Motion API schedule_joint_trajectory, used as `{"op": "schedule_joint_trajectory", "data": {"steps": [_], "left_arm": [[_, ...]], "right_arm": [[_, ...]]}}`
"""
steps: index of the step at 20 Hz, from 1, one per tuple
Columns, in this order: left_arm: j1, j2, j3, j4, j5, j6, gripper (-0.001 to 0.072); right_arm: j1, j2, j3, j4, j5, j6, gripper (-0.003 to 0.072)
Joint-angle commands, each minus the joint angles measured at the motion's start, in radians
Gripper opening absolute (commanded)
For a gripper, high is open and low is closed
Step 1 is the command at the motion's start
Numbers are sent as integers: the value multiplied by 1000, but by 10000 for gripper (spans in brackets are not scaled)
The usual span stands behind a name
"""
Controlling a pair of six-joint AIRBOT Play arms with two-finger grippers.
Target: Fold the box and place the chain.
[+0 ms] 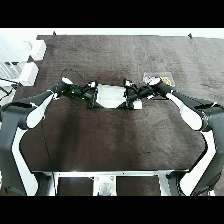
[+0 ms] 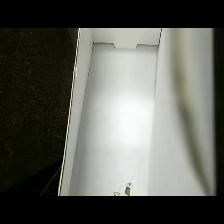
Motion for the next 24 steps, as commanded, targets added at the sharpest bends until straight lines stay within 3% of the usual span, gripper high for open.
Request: {"op": "schedule_joint_trajectory", "data": {"steps": [1,20,21,22,24], "left_arm": [[1,0,1,-2,53,-2,309],[1,0,1,-3,59,-1,309],[1,0,1,-3,58,-2,309],[1,0,1,-3,59,-2,309],[1,0,1,-3,58,-2,309]], "right_arm": [[1,-1,0,0,4,1,455],[4,0,0,3,5,0,457],[4,0,0,3,5,-17,558],[0,1,0,-5,11,-14,720],[-18,12,0,-27,64,-2,720]]}}
